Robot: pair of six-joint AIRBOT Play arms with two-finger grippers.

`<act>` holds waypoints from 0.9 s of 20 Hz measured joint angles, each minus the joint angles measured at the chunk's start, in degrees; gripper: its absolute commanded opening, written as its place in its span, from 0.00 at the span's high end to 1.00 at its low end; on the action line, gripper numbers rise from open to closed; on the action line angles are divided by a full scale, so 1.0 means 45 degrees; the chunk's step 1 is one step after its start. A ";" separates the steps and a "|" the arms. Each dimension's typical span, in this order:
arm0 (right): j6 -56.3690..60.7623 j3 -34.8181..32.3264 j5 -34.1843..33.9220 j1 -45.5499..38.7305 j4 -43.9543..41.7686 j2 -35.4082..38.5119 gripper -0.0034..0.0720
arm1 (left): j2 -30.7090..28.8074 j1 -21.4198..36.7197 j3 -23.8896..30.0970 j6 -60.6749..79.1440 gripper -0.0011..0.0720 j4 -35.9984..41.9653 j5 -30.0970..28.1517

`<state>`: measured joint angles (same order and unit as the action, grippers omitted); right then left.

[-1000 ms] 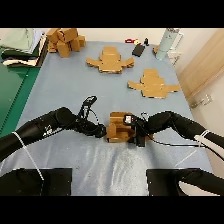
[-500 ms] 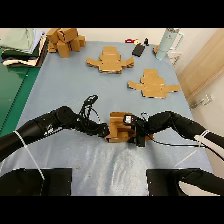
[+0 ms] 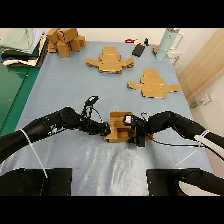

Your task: Fold the box.

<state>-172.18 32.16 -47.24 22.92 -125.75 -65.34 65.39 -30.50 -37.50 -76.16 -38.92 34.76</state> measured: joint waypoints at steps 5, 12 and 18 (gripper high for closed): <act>0.0000 0.0000 0.0000 0.0000 0.0000 0.0000 0.29 | 0.0243 -0.0947 -0.0631 -0.2390 0.33 -0.1705 -0.0029; 0.0000 0.0000 0.0000 0.0000 0.0000 0.0000 0.29 | 0.1307 -0.2195 -0.2195 -0.6999 0.34 -0.5761 0.1146; 0.0005 0.0000 -0.0005 0.0000 0.0000 0.0000 0.29 | 0.2409 -0.2686 -0.3623 -0.9126 0.34 -0.7295 0.2550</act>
<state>-172.16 32.16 -47.27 22.92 -125.75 -65.34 76.23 -42.59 -53.80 -117.23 -71.75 46.24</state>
